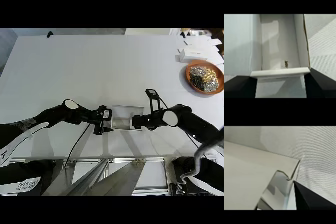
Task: Fold the box and place the chain.
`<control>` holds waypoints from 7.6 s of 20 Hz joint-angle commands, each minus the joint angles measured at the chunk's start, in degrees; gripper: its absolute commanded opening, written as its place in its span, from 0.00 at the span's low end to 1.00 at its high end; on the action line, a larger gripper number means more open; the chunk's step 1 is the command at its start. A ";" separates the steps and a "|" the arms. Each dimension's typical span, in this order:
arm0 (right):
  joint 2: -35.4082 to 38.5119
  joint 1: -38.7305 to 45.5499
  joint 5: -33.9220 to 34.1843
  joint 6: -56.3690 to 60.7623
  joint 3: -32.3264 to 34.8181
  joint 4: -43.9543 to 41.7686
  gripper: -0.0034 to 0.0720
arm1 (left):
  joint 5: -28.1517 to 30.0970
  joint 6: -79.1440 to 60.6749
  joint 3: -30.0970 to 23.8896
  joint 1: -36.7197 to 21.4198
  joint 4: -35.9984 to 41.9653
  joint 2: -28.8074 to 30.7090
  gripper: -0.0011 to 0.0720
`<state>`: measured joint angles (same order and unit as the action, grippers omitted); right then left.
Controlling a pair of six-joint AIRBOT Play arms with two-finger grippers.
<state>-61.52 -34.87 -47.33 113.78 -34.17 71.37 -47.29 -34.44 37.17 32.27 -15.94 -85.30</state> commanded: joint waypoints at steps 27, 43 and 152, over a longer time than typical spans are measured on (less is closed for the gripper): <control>-12.31 -7.65 -15.08 20.13 -9.88 17.33 0.37 | -0.09 -0.02 0.00 -0.04 0.04 0.02 0.21; -15.17 -7.63 -8.55 19.76 -9.75 20.81 0.27 | -0.11 -0.02 0.00 -0.04 0.04 0.02 0.21; 23.87 57.07 -30.91 -37.77 -43.95 -7.63 0.07 | -0.11 -0.02 0.00 -0.04 0.04 0.02 0.21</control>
<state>-44.29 22.24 -73.82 76.73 -78.13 71.31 -47.42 -34.46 37.17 32.29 -15.88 -85.32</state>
